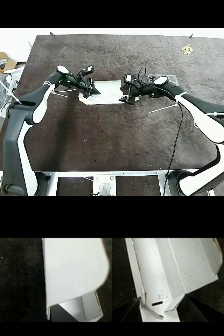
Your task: Fold the box and place the chain.
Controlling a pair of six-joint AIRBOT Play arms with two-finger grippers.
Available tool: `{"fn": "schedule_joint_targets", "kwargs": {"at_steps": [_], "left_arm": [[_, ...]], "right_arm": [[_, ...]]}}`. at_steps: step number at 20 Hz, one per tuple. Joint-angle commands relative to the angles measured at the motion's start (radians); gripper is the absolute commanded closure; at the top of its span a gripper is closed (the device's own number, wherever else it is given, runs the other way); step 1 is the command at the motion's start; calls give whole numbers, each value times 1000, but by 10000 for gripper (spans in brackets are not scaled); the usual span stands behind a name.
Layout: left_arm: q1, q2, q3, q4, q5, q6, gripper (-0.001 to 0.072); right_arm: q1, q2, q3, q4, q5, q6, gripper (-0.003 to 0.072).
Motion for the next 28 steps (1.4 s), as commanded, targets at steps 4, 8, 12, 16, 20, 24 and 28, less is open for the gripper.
{"fn": "schedule_joint_targets", "kwargs": {"at_steps": [4, 8, 12, 16, 20, 24, 28], "left_arm": [[0, 1, 1, 0, 0, 1, 697], [0, 1, 1, 0, 0, 1, 697], [0, 1, 1, 0, 0, 1, 698], [0, 1, 2, 0, 0, 1, 697], [0, 1, 1, 0, 0, 1, 698], [0, 1, 1, 0, -1, 1, 697], [0, 1, 1, 0, 0, 1, 697]], "right_arm": [[-19, -113, 150, 15, 198, 5, 21], [-19, -189, 224, 14, 266, 31, 20], [-14, -211, 224, 3, 265, 27, 21], [-14, -217, 225, 9, 262, 19, 23], [-14, -257, 254, 3, 287, 20, 23], [-12, -288, 296, 3, 309, 27, 54], [-9, -288, 296, 3, 310, 27, 55]]}}
